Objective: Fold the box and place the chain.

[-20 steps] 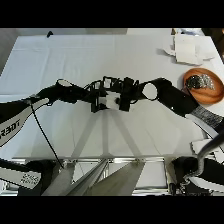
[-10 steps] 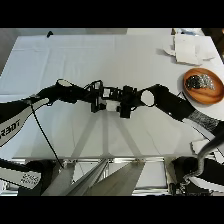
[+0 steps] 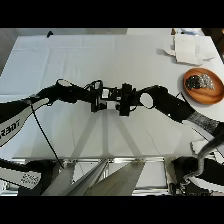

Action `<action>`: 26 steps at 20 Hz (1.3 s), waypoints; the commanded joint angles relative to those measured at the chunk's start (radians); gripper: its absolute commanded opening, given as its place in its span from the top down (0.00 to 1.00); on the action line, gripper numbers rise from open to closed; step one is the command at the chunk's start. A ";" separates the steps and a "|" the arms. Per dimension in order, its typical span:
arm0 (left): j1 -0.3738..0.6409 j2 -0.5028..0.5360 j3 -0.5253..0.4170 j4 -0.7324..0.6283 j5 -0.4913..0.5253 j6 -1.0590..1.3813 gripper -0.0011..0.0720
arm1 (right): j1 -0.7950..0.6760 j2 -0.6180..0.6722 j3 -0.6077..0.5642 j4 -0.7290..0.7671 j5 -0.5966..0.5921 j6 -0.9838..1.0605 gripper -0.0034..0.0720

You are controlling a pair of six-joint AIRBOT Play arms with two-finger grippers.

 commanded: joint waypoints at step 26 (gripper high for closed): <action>0.000 0.000 0.001 0.001 -0.001 0.001 0.48 | 0.019 0.071 -0.103 -0.073 -0.095 0.098 0.41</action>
